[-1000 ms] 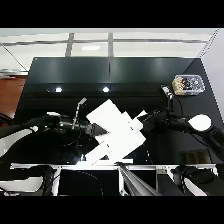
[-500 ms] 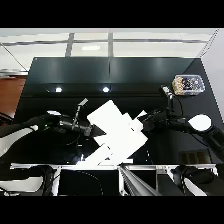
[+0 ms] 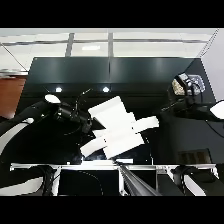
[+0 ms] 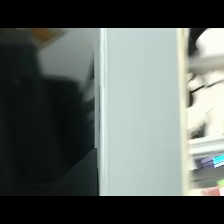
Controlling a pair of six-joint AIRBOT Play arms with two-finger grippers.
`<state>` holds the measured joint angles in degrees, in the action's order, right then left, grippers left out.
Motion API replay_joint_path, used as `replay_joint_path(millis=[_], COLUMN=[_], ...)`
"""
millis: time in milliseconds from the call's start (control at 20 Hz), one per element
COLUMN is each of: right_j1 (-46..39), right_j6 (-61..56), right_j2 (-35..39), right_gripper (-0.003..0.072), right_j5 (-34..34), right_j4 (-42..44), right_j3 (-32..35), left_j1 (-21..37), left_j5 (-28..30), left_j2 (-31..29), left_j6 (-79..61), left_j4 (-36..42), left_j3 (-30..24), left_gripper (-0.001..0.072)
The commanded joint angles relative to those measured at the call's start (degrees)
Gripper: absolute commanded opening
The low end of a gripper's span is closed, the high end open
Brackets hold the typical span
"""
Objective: Fold the box and place the chain.
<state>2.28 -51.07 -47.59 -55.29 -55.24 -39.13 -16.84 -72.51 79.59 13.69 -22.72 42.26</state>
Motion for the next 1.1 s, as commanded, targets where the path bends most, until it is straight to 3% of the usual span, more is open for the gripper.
replay_joint_path(millis=[0, 100, 250, 550, 800, 1050], right_j1=[-2.71, -1.40, 3.08, 10.64, 14.91, 17.88], right_j6=[1.29, 7.91, 11.89, 19.50, 27.23, 27.98], right_j2=[0.02, -0.04, -0.20, -0.20, -0.24, -0.44], right_gripper=[0.0699, 0.0700, 0.0708, 0.0706, 0.0706, 0.0706], right_j5=[-2.93, -3.19, -0.79, 1.88, 4.39, 5.16], right_j4=[-11.43, -11.28, -11.08, -10.49, -3.21, -3.26], right_j3=[-2.64, -1.79, 0.98, 5.79, 10.47, 11.43], left_j1=[-5.60, -10.40, -14.82, -15.10, -15.10, -15.10], left_j5=[13.97, 22.43, 31.45, 29.75, 26.60, 26.56], left_j2=[-8.52, -10.05, -7.61, -4.22, -2.03, -1.70], left_j6=[-0.70, -4.98, -9.68, -9.11, -9.11, -9.22], left_j4=[-13.77, -20.13, -22.80, -22.88, -22.84, -22.86], left_j3=[2.47, 2.47, 2.49, 2.47, 2.47, 2.49], left_gripper=[0.0024, 0.0026, 0.0028, 0.0028, 0.0027, 0.0028])
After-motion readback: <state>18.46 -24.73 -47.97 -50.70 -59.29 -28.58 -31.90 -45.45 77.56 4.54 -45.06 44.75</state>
